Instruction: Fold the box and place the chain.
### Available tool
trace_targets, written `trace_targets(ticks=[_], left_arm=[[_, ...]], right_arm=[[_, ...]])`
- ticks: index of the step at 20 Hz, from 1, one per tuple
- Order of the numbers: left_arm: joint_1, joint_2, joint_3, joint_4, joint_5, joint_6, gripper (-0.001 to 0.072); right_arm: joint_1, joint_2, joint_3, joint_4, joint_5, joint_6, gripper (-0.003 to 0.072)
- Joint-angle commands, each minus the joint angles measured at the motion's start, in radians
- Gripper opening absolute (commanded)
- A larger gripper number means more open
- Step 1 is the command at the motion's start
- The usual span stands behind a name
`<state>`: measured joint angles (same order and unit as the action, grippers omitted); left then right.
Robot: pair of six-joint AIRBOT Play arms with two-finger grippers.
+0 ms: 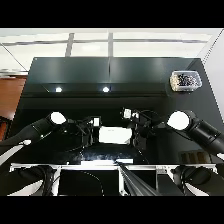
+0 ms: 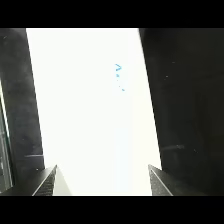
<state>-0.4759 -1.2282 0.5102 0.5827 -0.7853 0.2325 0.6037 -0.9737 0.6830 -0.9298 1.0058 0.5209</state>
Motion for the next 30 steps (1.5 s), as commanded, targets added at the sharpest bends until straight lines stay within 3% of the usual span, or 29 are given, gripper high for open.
trace_targets(ticks=[1,7,9,10,13,15,27,29,30], left_arm=[[-0.001,-0.001,-0.001,0.000,0.001,0.000,0.0357],[-0.001,-0.001,-0.001,0.000,0.000,0.000,0.0357],[-0.001,-0.001,-0.001,0.000,0.000,0.000,0.0356],[-0.001,-0.001,-0.001,0.000,0.001,0.000,0.0357],[-0.001,-0.001,-0.001,0.000,0.000,0.000,0.0356],[-0.001,-0.001,-0.001,0.000,0.000,0.000,0.0356],[-0.001,-0.001,-0.001,0.000,0.000,0.000,0.0357],[-0.001,-0.001,-0.001,0.000,0.000,0.000,0.0357],[-0.001,-0.001,-0.001,0.000,0.000,0.000,0.0356]], right_arm=[[0.014,-0.011,0.001,-0.006,0.003,-0.031,0.0707],[0.020,-0.060,0.001,-0.010,-0.088,-0.027,0.0705],[0.022,-0.060,0.001,-0.010,-0.082,-0.012,0.0495],[0.022,-0.060,0.001,-0.010,-0.080,-0.012,0.0477],[0.022,-0.060,0.002,-0.009,-0.074,-0.011,0.0478],[0.022,-0.060,0.010,-0.001,-0.059,-0.011,0.0718],[0.109,-0.097,0.017,-0.130,-0.164,0.051,0.0706],[0.109,-0.097,0.029,-0.130,-0.153,0.051,0.0602],[0.109,-0.097,0.037,-0.130,-0.148,0.051,0.0600]])
